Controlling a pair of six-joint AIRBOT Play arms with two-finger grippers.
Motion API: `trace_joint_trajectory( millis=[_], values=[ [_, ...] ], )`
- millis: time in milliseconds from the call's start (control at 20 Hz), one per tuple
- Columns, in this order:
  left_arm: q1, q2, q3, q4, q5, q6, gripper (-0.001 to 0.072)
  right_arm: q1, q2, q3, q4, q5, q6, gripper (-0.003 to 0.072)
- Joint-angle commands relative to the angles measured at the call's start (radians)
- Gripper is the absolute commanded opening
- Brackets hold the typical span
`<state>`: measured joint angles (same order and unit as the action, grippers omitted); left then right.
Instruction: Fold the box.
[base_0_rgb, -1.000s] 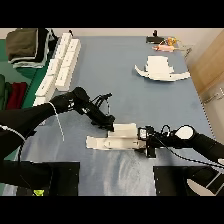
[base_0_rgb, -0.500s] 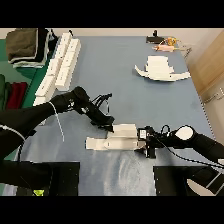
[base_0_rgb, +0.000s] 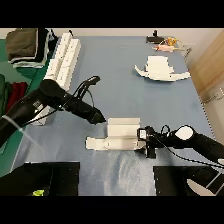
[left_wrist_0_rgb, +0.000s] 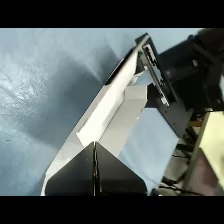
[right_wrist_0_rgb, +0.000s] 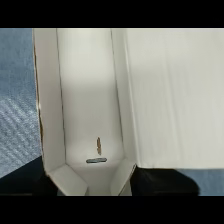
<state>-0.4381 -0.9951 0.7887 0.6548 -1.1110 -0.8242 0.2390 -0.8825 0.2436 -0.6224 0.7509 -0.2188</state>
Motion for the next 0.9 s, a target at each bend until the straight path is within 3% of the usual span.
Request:
trace_joint_trajectory(
  millis=[0, 150, 200, 250, 300, 450, 600, 850],
  values=[
    [-0.014, 0.184, -0.134, 0.004, 0.04, 0.187, 0.0013, 0.0, 0.001, 0.0, 0.001, 0.0, 0.001, 0.0522],
    [-0.054, 0.261, -0.23, 0.033, 0.076, 0.329, 0.0017, 0.0, 0.001, 0.0, 0.001, 0.0, 0.001, 0.0523],
    [-0.063, 0.264, -0.243, 0.06, 0.09, 0.344, 0.0086, 0.0, 0.001, 0.0, 0.001, 0.0, 0.001, 0.0522],
    [-0.066, 0.261, -0.253, 0.077, 0.104, 0.364, 0.0505, 0.0, 0.001, 0.0, 0.001, 0.0, 0.001, 0.0522],
    [-0.066, 0.257, -0.269, 0.083, 0.146, 0.37, 0.0682, 0.0, 0.001, 0.0, 0.001, 0.0, 0.001, 0.0523],
    [-0.066, 0.232, -0.309, 0.08, 0.242, 0.528, 0.0682, 0.0, 0.001, 0.0, 0.001, 0.0, 0.001, 0.0523],
    [-0.068, 0.189, -0.336, 0.063, 0.237, 0.701, 0.0682, 0.0, 0.001, 0.0, 0.001, 0.0, 0.001, 0.0522],
    [-0.106, 0.108, -0.345, 0.063, 0.241, 0.776, 0.0682, 0.0, 0.001, 0.0, 0.001, 0.0, 0.0, 0.0522]
  ],
)
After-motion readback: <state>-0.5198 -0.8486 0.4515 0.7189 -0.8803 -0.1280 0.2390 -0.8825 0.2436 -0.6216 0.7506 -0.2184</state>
